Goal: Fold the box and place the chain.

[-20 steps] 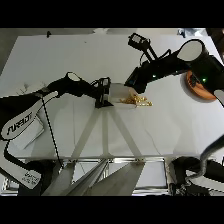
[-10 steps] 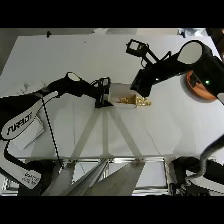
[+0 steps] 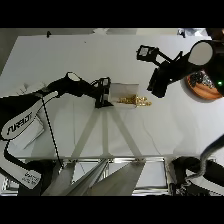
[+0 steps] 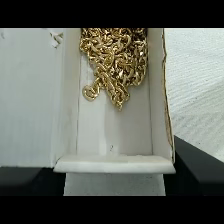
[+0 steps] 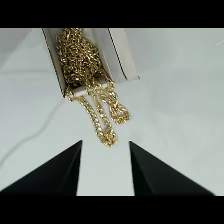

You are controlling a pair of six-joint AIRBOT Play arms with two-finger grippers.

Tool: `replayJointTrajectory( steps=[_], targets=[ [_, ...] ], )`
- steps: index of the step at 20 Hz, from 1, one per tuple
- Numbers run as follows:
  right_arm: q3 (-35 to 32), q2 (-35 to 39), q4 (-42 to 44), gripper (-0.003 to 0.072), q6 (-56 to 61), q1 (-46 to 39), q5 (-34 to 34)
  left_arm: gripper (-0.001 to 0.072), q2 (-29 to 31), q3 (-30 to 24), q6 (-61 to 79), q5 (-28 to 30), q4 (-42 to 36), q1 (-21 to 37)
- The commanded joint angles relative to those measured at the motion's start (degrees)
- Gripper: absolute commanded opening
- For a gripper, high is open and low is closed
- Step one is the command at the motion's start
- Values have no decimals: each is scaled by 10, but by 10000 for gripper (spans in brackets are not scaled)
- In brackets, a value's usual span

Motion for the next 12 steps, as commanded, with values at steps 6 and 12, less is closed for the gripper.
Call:
replayJointTrajectory(
  steps=[6, 12],
  targets=[
    [-213, 120, -16, 516, -165, -30, -106, 217, 0, 0, 0, 0, 0, 1],
    [-249, 13, 89, 551, -344, -30, -256, 217, 0, 0, 0, 0, 0, 1]
  ],
)
